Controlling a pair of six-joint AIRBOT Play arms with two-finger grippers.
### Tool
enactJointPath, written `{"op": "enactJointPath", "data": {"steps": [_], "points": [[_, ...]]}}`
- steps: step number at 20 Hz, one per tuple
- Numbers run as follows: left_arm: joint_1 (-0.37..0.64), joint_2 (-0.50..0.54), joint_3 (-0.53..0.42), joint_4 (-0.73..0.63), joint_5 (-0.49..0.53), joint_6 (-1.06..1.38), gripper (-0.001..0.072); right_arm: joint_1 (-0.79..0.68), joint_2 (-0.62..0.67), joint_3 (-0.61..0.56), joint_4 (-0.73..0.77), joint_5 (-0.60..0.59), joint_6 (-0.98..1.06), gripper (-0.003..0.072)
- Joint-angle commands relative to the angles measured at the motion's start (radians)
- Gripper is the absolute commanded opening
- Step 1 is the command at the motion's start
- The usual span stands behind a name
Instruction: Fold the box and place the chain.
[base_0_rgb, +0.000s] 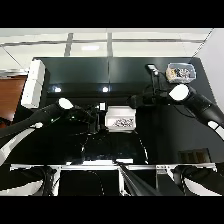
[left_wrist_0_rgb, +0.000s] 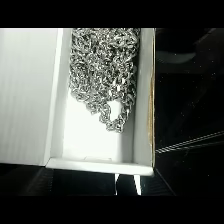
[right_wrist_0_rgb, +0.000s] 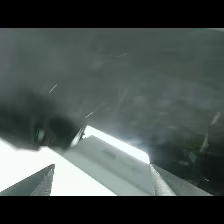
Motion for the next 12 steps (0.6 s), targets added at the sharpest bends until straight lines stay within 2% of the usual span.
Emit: {"op": "enactJointPath", "data": {"steps": [1,4,8,12], "points": [[0.000,-0.001,0.001,0.002,0.001,0.000,0.0498,-0.003,0.010,0.056,0.026,0.243,-0.390,0.0694],[0.000,-0.001,0.001,0.002,0.001,0.000,0.0498,0.000,0.020,0.048,-0.024,0.308,-0.546,0.0694],[0.000,-0.001,0.001,0.002,0.001,-0.001,0.0498,0.027,-0.002,-0.013,-0.020,0.198,-0.663,0.0694],[0.000,-0.001,0.001,0.002,0.000,-0.001,0.0498,0.080,-0.023,-0.016,-0.019,0.190,-0.787,0.0694]]}}
